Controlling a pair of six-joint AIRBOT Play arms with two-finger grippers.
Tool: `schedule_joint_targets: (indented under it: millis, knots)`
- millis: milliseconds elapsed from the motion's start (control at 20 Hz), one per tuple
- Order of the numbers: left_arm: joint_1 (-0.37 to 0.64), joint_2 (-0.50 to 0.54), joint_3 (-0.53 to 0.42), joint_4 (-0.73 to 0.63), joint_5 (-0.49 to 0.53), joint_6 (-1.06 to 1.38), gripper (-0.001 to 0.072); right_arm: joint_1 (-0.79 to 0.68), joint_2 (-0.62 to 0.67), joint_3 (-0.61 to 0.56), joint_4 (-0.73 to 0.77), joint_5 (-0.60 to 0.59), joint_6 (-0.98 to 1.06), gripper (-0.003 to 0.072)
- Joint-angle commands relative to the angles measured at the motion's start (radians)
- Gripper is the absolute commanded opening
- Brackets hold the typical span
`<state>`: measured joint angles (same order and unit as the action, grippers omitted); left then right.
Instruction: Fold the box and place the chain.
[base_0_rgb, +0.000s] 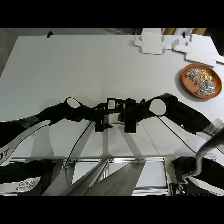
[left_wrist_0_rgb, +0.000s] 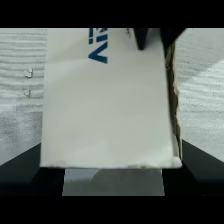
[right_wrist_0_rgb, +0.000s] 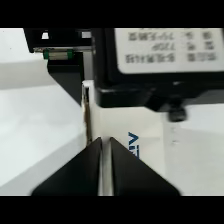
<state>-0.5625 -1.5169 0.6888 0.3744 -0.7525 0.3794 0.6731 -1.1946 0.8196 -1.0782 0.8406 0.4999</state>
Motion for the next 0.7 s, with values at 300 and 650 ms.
schedule_joint_targets:
  millis: [300,650]
  knots:
    - [0.0,0.001,0.0,0.0,0.0,-0.002,0.0152,0.0,0.02,-0.006,0.043,0.06,0.0,0.032]
    - [0.0,0.001,0.0,0.0,0.0,-0.002,0.0152,-0.062,0.035,-0.006,0.039,0.046,0.079,0.0037]
